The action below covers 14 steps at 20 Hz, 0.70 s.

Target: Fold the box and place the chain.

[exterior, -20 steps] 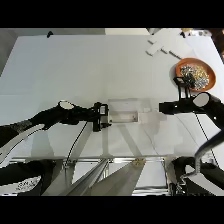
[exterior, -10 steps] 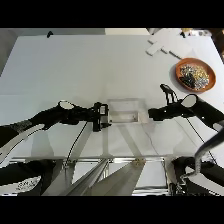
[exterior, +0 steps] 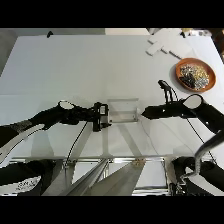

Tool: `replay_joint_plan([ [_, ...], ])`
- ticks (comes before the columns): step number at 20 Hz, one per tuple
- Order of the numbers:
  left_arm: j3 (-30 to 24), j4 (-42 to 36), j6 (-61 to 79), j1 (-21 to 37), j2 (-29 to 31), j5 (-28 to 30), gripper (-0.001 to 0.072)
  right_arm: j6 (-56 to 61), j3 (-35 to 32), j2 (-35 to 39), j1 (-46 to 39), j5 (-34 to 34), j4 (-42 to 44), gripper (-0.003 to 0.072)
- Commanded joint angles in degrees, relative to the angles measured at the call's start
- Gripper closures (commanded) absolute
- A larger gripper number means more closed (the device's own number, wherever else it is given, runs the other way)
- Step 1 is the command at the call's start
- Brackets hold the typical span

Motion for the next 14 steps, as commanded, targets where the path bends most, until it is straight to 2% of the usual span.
replay_joint_plan([
  [1,0.02,0.02,0.02,-0.02,0.0,0.0,0.0647,-0.39,-0.02,1.77,0.81,1.57,1.84,0.055],
  [2,0.02,0.02,0.02,-0.02,-0.02,0.02,0.0647,-0.37,-0.02,1.75,1.73,1.07,1.9,0.0493],
  [8,0.02,0.02,0.02,-0.02,-0.02,0.0,0.0647,1.42,0.22,0.61,7.06,-1.31,0.57,0.0457],
  [11,0.02,0.02,0.02,-0.02,0.0,0.02,0.0647,9.09,3.15,-0.79,8.94,-0.59,-10.64,0.0259],
  [14,0.02,0.02,0.02,-0.02,0.0,0.02,0.0647,14.1,5.66,-1.25,10.6,-0.2,-14.82,0.0258],
])
